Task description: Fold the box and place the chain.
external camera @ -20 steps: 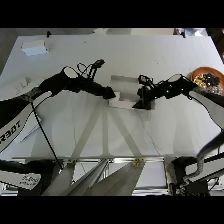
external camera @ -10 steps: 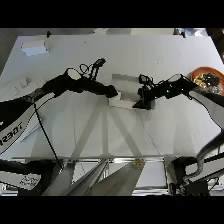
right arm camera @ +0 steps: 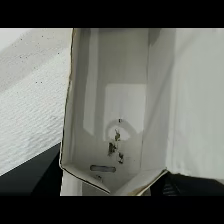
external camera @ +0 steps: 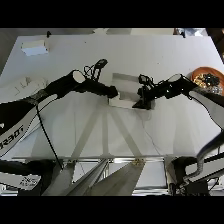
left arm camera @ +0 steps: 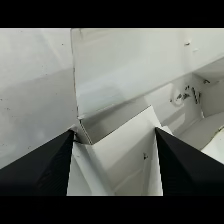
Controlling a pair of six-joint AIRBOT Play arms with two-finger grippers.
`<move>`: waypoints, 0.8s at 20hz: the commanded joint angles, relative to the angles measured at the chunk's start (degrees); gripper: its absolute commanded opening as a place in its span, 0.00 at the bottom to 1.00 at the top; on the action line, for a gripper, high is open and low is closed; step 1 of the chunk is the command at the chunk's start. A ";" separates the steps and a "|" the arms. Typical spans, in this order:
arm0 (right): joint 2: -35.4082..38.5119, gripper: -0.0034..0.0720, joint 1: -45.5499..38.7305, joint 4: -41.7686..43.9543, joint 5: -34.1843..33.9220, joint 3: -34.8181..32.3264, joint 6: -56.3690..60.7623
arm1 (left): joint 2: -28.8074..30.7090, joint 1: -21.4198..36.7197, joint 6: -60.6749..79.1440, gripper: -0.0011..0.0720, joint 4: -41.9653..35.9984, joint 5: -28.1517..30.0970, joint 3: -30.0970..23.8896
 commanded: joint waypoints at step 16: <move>0.00 0.43 0.02 -0.02 0.02 0.02 0.00 | 2.60 -2.67 -16.65 0.73 16.24 2.86 0.09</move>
